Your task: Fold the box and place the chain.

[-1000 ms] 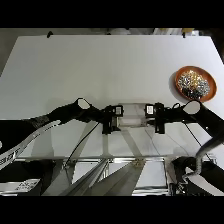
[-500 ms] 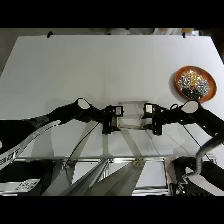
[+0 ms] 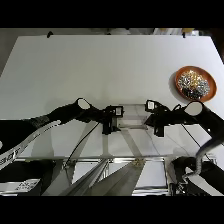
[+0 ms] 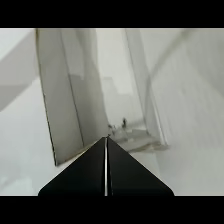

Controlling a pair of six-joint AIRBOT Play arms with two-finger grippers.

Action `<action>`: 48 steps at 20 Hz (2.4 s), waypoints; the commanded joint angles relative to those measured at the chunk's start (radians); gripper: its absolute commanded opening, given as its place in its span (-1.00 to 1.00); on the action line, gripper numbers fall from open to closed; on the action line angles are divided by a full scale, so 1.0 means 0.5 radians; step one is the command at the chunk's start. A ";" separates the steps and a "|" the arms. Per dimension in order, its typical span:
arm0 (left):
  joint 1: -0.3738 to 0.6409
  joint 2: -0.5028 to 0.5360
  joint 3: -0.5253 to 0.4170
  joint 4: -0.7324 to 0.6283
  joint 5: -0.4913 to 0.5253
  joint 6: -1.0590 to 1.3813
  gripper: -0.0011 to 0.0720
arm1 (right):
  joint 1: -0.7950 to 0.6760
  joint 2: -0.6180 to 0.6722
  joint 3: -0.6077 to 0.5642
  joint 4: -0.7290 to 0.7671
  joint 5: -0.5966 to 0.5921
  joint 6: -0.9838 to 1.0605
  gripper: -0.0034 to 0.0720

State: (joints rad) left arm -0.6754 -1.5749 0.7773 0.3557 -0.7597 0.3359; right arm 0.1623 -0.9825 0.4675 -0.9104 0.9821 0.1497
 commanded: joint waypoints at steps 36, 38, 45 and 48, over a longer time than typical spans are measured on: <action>0.001 0.001 -0.001 -0.001 -0.001 -0.001 -0.12 | -0.539 0.118 -0.202 0.431 0.287 1.571 -0.43; 0.002 0.001 -0.001 -0.001 0.000 -0.001 -0.12 | -0.539 0.142 -0.202 0.431 0.304 1.578 -0.42; 0.002 0.001 -0.001 -0.001 0.000 -0.001 -0.12 | -0.293 0.153 -0.199 0.397 0.088 1.757 0.00; 0.002 0.001 -0.001 -0.001 0.000 -0.001 -0.12 | -0.024 0.153 -0.172 0.213 -0.186 2.130 0.01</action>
State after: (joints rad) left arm -0.6754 -1.5749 0.7773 0.3550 -0.7601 0.3355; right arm 0.0475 -0.9077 0.3714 -0.7319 1.0145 1.0531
